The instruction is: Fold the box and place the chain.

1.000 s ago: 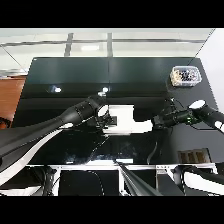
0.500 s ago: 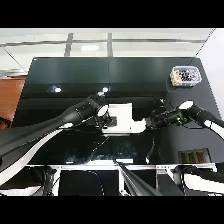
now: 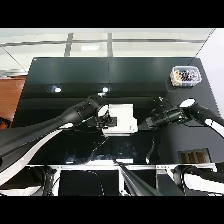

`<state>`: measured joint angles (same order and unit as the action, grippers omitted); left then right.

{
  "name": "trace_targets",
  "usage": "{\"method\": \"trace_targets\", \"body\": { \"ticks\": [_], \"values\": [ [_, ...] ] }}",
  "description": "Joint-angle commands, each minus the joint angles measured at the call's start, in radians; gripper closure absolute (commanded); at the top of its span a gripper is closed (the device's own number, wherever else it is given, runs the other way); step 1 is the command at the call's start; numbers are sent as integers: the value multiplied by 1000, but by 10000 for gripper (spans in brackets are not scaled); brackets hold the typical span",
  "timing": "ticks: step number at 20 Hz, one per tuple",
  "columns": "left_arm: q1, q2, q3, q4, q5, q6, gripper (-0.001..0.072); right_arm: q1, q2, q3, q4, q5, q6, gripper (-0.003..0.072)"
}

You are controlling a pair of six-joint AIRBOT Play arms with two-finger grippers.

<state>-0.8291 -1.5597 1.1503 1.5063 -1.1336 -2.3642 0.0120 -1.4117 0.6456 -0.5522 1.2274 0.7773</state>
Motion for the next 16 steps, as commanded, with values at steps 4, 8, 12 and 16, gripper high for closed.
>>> {"method": "trace_targets", "body": {
  "ticks": [4,8,12,16],
  "values": [
    [0,0,1,0,4,0,681,0,1,2,6,54,-3,239],
    [0,0,1,0,3,0,681,0,1,15,66,112,-4,65],
    [0,0,1,0,3,0,681,2,2,54,113,131,24,180],
    [0,0,1,0,3,0,681,3,5,106,106,130,92,323]
  ]
}}
